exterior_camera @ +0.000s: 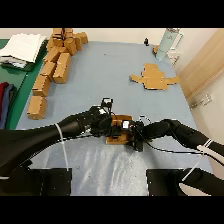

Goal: Fold the box.

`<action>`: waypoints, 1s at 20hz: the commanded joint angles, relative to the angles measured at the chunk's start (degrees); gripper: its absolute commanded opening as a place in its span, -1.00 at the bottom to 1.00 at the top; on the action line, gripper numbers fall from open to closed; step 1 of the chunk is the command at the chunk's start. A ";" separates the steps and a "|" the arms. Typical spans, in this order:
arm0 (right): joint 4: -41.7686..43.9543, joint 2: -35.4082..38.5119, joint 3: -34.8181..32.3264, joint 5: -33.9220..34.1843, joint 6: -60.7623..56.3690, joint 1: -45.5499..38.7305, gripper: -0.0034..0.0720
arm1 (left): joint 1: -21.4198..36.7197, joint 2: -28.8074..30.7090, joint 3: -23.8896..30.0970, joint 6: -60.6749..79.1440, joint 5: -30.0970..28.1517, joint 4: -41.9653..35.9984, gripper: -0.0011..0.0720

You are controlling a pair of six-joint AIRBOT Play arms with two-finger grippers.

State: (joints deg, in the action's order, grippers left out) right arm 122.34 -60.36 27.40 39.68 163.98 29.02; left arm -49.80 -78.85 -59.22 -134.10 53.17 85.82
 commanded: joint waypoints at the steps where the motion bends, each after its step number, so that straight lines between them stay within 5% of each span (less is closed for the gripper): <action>1: 0.00 0.02 0.02 0.02 0.00 0.00 0.42 | -1.64 -4.17 -4.42 -3.39 6.73 4.31 0.56; 9: 0.00 0.00 0.02 0.02 -0.02 0.00 0.42 | -2.10 -7.52 -5.60 -3.39 5.77 3.32 0.49; 11: 0.00 0.00 0.02 0.02 -0.02 0.00 0.42 | -2.38 -7.65 -5.60 -3.34 5.68 3.15 -0.70; 12: 0.00 0.02 0.02 0.02 -0.02 0.00 0.42 | -2.51 -7.65 -5.60 -3.32 5.53 2.91 -0.93; 20: 0.00 0.02 0.02 0.02 -0.02 0.00 0.42 | -2.73 -7.58 -5.62 -3.30 5.53 1.09 -0.93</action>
State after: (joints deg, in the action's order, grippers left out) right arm 122.32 -60.36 27.40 39.81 163.96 28.99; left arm -52.47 -86.41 -64.77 -137.47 58.78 88.44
